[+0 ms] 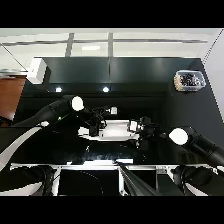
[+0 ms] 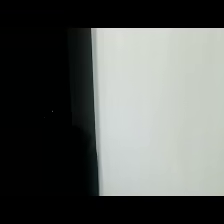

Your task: Fold the box and place the chain.

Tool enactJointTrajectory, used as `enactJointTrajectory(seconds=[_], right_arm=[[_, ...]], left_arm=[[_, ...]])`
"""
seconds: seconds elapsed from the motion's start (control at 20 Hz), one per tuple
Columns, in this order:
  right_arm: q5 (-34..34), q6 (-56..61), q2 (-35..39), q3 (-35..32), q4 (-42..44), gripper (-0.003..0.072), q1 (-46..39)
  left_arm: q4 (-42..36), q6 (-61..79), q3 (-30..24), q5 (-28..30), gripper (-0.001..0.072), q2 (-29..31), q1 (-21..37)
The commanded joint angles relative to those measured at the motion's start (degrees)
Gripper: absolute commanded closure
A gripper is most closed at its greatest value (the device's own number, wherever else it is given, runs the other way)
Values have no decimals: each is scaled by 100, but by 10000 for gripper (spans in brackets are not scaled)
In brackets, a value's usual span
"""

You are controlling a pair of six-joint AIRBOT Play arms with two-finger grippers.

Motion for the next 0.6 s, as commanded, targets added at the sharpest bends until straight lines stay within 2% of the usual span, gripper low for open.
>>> enactJointTrajectory(seconds=[0.0, 0.3, 0.55], right_arm=[[44, -33, 4, 127, 20, -19, -2], [691, 105, 4, 168, 50, -19, -431], [319, -114, -83, 164, 592, -18, -557]], left_arm=[[0, 4, 2, 7, 684, 0, -2], [2, 7, 2, 9, 685, 0, -2], [0, 7, 2, 11, 685, 0, -2]])
